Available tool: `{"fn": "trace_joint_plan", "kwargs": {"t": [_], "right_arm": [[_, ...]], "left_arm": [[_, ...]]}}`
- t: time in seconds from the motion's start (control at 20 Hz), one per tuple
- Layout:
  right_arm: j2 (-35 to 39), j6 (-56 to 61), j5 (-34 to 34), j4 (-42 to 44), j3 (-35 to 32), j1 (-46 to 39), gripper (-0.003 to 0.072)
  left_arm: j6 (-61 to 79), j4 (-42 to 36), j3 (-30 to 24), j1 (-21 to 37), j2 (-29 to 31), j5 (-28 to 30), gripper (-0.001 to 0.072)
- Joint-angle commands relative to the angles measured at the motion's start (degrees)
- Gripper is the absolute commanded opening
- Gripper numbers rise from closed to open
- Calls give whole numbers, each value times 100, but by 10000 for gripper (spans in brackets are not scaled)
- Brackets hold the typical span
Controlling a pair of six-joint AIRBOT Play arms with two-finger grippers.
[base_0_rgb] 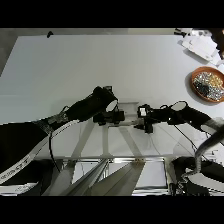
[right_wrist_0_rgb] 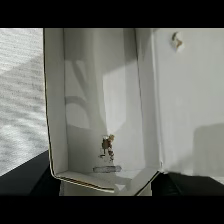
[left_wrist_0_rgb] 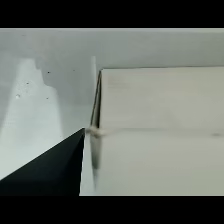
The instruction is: Fold the box and place the chain.
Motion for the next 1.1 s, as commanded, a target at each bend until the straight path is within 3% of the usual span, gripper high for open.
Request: {"fn": "trace_joint_plan", "kwargs": {"t": [0.0,0.05,0.1,0.2,0.4,0.45,0.55,0.65,0.8,0.85,1.05], "right_arm": [[2,2,4,2,0,2,459],[2,0,4,2,0,0,459],[2,0,4,2,0,0,459],[2,2,4,2,0,0,459],[2,2,7,2,0,0,459],[2,0,7,2,0,0,459],[2,2,7,2,0,0,459],[2,0,9,-4,0,0,459],[2,0,9,2,0,0,459],[2,0,9,2,0,0,459],[2,0,9,2,0,0,459]], "left_arm": [[-63,-35,7,-35,-149,48,389],[-63,-35,7,-35,-177,48,381],[-66,-59,7,-31,-197,48,300],[-63,-203,7,17,-229,66,3],[-103,-505,7,72,-304,254,10],[-96,-503,7,66,-304,304,27],[-79,-503,7,63,-304,358,150],[-55,-483,7,63,-304,396,159],[-55,-439,7,63,-306,389,125],[-52,-442,7,63,-306,389,19],[48,-461,7,63,-304,341,2]]}}
